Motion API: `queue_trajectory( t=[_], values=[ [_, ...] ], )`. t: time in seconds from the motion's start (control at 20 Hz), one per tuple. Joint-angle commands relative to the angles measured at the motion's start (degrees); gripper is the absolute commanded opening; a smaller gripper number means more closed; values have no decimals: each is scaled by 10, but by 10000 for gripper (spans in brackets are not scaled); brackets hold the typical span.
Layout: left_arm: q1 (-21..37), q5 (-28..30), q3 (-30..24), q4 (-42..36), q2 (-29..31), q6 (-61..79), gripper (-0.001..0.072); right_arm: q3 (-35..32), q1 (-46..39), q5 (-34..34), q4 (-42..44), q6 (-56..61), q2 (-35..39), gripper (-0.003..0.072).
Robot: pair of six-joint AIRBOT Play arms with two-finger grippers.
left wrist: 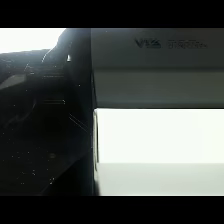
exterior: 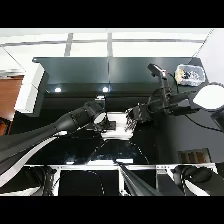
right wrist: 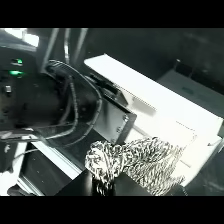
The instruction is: Fold the box and place the chain.
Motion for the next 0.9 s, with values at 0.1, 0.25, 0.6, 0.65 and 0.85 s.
queue_trajectory(
  t=[0.1, 0.25, 0.6, 0.65, 0.85],
  values=[
    [0, 0, 0, 0, 0, 0, 26, 0, 14, -19, 3, 2, -48, 11],
    [0, 0, 0, 0, 0, 0, 26, 0, 40, -24, -2, -1, -80, 15],
    [0, 0, 0, 0, 0, 0, 26, 1, 40, -22, -33, 2, -83, 336],
    [0, 0, 0, 0, 0, 0, 26, 3, 32, -3, -46, 2, -81, 336],
    [0, 1, 0, 0, 0, 0, 26, 3, -33, 110, -176, 1, -28, 335]
  ],
)
